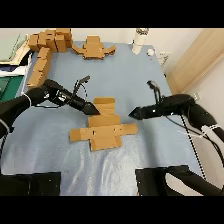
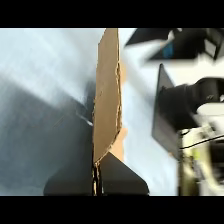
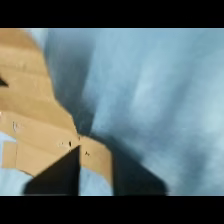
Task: Fold the box.
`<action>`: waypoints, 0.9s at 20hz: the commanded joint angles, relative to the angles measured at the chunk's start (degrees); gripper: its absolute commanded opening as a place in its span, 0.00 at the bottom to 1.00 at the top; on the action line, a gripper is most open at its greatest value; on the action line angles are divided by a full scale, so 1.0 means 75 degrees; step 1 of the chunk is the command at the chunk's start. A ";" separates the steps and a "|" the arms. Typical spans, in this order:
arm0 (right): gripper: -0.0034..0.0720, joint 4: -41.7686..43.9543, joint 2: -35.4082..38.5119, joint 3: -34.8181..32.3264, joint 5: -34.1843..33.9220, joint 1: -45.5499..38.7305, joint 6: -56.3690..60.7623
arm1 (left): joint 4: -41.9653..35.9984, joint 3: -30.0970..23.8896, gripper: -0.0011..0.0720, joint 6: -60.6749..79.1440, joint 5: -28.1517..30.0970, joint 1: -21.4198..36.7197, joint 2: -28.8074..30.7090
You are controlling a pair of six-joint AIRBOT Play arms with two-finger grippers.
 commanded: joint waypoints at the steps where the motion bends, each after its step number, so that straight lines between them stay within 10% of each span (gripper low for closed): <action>1: 0.06 -0.0111 0.0006 0.1008 -0.0484 -0.0221 0.0574 | 0.0242 -0.0076 0.03 0.0976 0.1099 -0.0297 0.0828; 5: 0.05 0.0458 0.0050 0.1384 -0.0667 0.0017 0.0933 | 0.0239 -0.0965 0.03 0.2632 0.2731 -0.0761 0.1923; 18: 0.05 -0.1495 -0.0044 0.0653 0.0787 0.2393 0.3311 | -0.1614 -0.2940 0.03 0.6027 0.3048 -0.0819 0.1871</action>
